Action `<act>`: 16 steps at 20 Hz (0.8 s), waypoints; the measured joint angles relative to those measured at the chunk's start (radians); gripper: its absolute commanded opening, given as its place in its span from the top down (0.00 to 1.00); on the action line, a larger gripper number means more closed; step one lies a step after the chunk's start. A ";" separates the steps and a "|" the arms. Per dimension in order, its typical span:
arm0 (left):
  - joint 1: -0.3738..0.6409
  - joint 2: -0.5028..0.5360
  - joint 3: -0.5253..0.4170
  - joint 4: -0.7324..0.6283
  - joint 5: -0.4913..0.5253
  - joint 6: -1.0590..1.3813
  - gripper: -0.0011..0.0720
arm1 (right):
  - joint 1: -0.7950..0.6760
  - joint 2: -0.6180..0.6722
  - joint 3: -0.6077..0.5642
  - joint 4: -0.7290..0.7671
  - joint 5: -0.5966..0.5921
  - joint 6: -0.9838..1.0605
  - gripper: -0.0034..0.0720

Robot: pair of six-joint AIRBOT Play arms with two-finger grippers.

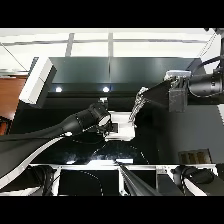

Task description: Fold the box and place the chain.

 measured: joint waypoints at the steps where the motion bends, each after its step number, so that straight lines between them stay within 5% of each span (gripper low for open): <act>1: 0.000 0.000 0.000 0.000 0.000 0.000 0.94 | 0.000 0.000 0.000 0.013 -0.006 0.000 0.95; 7: 0.000 0.000 0.000 0.000 0.000 0.000 0.94 | 0.000 -0.002 -0.032 -0.008 -0.012 0.009 0.95; 16: 0.000 0.000 0.000 0.000 0.000 0.000 0.94 | 0.058 -0.027 -0.343 -0.034 -0.148 0.025 0.95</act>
